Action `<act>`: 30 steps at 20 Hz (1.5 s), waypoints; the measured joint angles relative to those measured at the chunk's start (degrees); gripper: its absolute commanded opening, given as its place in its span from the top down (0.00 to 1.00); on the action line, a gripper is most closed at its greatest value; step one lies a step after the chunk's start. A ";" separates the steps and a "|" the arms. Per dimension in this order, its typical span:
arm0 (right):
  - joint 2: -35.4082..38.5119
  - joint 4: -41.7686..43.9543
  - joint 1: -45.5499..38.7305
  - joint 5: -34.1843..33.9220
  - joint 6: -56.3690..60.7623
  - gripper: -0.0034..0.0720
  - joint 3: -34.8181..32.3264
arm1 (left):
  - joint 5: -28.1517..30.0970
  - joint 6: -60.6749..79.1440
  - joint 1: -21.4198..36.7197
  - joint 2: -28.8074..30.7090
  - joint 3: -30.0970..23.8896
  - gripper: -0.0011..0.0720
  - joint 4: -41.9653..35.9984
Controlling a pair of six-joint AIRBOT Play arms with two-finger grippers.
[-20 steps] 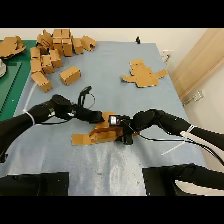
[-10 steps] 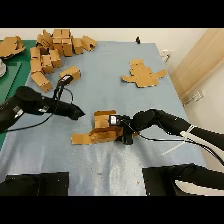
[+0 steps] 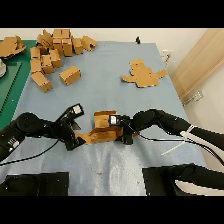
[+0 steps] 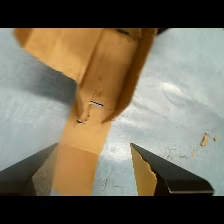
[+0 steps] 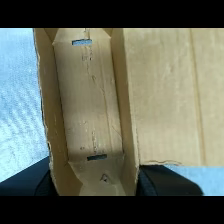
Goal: Fold the box.
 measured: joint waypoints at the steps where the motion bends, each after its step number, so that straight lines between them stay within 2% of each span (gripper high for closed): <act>1: 0.00 0.00 0.02 0.00 0.00 0.16 0.00 | 0.15 1.22 -1.16 -0.31 -0.35 0.03 0.28; 4: 0.00 0.02 0.00 0.00 0.00 0.16 0.00 | 1.38 6.03 -4.48 -2.14 -0.94 0.03 0.90; 7: 0.00 0.02 0.00 0.00 0.00 0.16 0.00 | 5.44 9.25 -6.36 -5.07 -1.07 0.03 1.20; 11: 0.00 0.02 0.02 0.00 0.00 0.16 0.00 | 9.16 10.91 -7.28 -8.33 -0.66 0.03 1.14; 19: 0.00 0.02 0.02 0.00 0.00 0.16 0.00 | 13.07 11.58 -8.72 -9.94 -0.11 0.04 0.96; 21: 0.00 0.02 0.00 0.00 0.00 0.16 0.00 | 14.38 11.58 -10.19 -10.05 -0.07 0.35 1.01; 26: 0.00 0.02 0.00 0.00 0.00 0.16 0.00 | 16.79 11.61 -12.04 -10.36 -0.04 0.37 1.09; 27: 0.00 0.02 0.02 0.00 0.00 0.16 0.00 | 17.18 11.61 -12.22 -10.40 -0.04 0.63 1.11; 28: 0.00 0.02 0.00 0.00 0.00 0.16 0.00 | 17.35 11.58 -12.33 -10.40 -0.04 0.78 1.11; 30: 0.00 0.00 0.00 0.02 0.00 0.16 0.00 | 17.70 11.61 -12.48 -10.40 0.02 0.78 1.11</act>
